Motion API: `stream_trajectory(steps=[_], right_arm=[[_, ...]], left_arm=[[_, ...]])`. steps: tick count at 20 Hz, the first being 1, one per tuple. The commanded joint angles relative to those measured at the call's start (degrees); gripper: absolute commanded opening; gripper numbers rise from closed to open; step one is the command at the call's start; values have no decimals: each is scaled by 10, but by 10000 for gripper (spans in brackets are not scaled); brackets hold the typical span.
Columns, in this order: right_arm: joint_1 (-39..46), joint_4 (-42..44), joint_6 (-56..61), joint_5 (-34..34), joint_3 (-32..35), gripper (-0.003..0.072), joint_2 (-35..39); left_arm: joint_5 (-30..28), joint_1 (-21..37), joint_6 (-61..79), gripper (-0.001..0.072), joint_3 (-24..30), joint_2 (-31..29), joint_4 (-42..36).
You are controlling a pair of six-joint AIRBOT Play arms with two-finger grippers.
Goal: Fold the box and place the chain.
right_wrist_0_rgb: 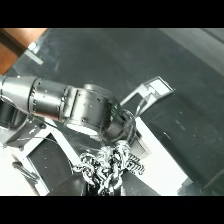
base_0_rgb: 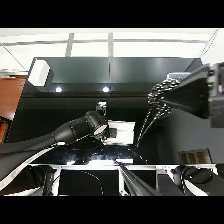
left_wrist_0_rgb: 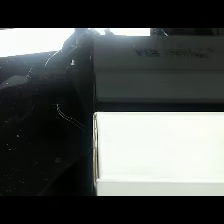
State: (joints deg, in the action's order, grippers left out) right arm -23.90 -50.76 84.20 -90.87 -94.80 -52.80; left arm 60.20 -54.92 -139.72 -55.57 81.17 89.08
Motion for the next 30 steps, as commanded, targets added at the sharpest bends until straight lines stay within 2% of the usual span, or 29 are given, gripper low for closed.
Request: stream_trajectory(steps=[1,6,9,16,21,26,30], right_arm=[[-25,1,0,16,0,9,-24],[-29,-29,0,16,7,9,-39],[-38,-26,0,19,62,9,-39],[-70,-16,0,141,280,9,-39],[-71,-15,-1,172,347,9,-39],[-71,11,-1,298,436,10,-44],[-75,12,-1,322,463,13,-79]], left_arm=[[0,0,0,29,0,0,0],[0,0,0,29,0,0,0],[0,0,0,29,0,0,0],[0,0,0,29,0,0,0],[0,0,0,29,0,0,0],[0,0,0,29,0,0,0],[0,0,0,29,0,0,0]])
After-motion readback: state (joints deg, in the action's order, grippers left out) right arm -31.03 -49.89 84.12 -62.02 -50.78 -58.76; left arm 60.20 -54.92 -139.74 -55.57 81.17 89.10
